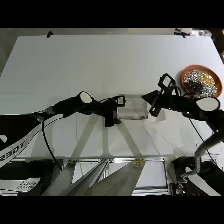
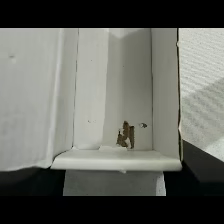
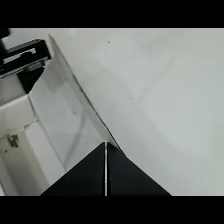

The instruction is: Fold the box and place the chain.

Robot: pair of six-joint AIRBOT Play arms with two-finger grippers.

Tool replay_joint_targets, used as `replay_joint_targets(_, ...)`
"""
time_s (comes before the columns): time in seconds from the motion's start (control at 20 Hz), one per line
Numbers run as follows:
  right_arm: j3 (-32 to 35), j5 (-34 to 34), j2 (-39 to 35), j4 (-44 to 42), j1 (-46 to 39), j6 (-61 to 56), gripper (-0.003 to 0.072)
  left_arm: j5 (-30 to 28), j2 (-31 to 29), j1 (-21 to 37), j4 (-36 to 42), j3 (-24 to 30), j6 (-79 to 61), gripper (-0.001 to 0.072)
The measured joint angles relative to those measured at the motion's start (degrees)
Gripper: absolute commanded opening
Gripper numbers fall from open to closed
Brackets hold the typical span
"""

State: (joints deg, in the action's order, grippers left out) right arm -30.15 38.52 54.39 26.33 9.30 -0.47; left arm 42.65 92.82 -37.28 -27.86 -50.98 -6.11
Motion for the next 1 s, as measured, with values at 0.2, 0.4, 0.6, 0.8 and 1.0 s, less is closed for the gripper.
replay_joint_targets(0.2, 0.0, -8.6, 8.1, -2.4, 3.5, -6.4, 0.0008, 0.0, 0.0, 0.0, 0.0, 0.0, 0.0, 0.0272)
replay_joint_targets(0.4, 0.0, -11.5, 12.7, 1.7, 4.5, -14.8, 0.0009, 0.0, 0.0, 0.0, 0.0, 0.0, 0.0, 0.0272)
replay_joint_targets(0.6, -0.1, -11.1, 13.2, 4.5, 4.7, -19.7, 0.0009, 0.0, 0.0, 0.0, 0.0, 0.0, 0.0, 0.0272)
replay_joint_targets(0.8, -1.7, -8.5, 7.8, 6.3, 4.8, -21.4, 0.0009, 0.0, 0.0, 0.0, 0.0, 0.0, 0.0, 0.0272)
replay_joint_targets(1.0, -3.3, -4.1, -1.8, 16.0, 4.8, -23.5, 0.0007, 0.0, 0.0, 0.0, 0.0, 0.0, 0.0, 0.0272)
